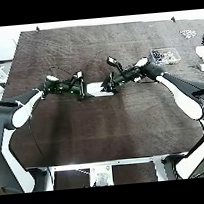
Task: Fold the box and place the chain.
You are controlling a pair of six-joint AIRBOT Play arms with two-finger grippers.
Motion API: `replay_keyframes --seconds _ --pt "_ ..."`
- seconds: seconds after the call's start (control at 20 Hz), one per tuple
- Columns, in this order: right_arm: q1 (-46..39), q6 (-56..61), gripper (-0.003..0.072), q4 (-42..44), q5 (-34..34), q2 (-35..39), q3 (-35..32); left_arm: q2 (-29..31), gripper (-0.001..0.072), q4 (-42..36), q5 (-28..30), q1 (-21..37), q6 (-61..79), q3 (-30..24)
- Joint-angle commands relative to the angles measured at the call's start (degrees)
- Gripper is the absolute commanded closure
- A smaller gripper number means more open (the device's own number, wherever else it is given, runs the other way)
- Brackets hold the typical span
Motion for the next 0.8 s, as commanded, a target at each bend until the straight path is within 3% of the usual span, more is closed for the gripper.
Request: replay_keyframes --seconds 0.0,0.05,0.15,0.75 --pt "-1.01 -2.1 0.0478 6.73 -1.09 0.74 0.5 0.07 0.0242 0.26 -0.04 0.09 0.31 0.02" --pt "-1.27 -2.25 0.0578 7.21 -1.09 0.72 0.52 0.07 0.0242 0.26 -0.04 0.09 0.31 0.02" --pt "-1.33 -2.27 0.0678 6.99 -1.07 0.68 0.48 0.07 0.0242 0.26 -0.04 0.09 0.31 0.02" --pt "-1.14 3.19 0.068 -1.62 -5.29 0.66 -5.14 0.07 0.0242 0.26 -0.04 0.09 0.31 0.02"
